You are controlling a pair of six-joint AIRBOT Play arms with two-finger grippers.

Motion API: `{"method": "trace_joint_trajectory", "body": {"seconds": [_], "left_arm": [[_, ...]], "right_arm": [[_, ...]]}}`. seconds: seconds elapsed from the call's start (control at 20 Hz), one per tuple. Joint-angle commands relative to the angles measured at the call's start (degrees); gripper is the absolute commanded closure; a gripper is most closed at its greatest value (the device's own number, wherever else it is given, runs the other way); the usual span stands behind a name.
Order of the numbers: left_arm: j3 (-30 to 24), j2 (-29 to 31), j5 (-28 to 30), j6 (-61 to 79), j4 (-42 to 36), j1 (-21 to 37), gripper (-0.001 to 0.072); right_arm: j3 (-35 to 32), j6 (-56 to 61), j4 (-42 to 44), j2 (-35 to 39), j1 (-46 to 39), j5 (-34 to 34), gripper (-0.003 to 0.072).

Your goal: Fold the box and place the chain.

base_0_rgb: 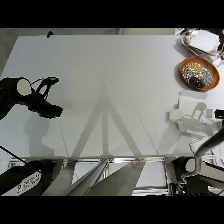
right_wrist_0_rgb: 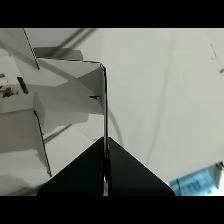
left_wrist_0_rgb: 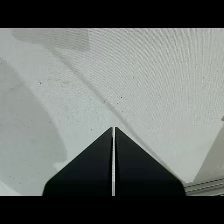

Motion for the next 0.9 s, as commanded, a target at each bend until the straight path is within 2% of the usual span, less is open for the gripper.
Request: {"method": "trace_joint_trajectory", "body": {"seconds": [0.0,0.2,0.35,0.55,0.7,0.8,0.85], "left_arm": [[0.0,0.0,0.0,0.0,0.0,0.0,0.0689],[0.0,0.0,0.0,0.0,0.0,0.0,0.0689],[0.0,0.0,0.2,1.3,0.0,0.0,0.0689],[0.0,0.0,0.3,1.3,0.0,0.0,0.0689],[0.0,0.0,3.4,2.2,-1.3,0.0,0.0689],[-0.1,0.0,5.8,6.3,-5.2,0.0,0.0684],[-0.2,-0.1,7.5,10.5,-9.1,0.0,0.0636]], "right_arm": [[-1.3,-8.2,16.9,8.4,3.1,-4.3,0.0676],[-9.5,-15.4,33.1,17.1,12.8,-9.0,0.0676],[-15.5,-17.4,41.0,19.1,22.4,-12.8,0.0675],[-17.3,-16.9,41.5,19.0,35.8,-17.8,0.0675],[-17.3,-14.7,41.5,19.0,43.6,-22.3,0.0675],[-17.3,-14.5,41.6,18.9,47.5,-24.1,0.0674],[-17.3,-14.5,41.7,18.9,48.9,-24.3,0.0674]]}}
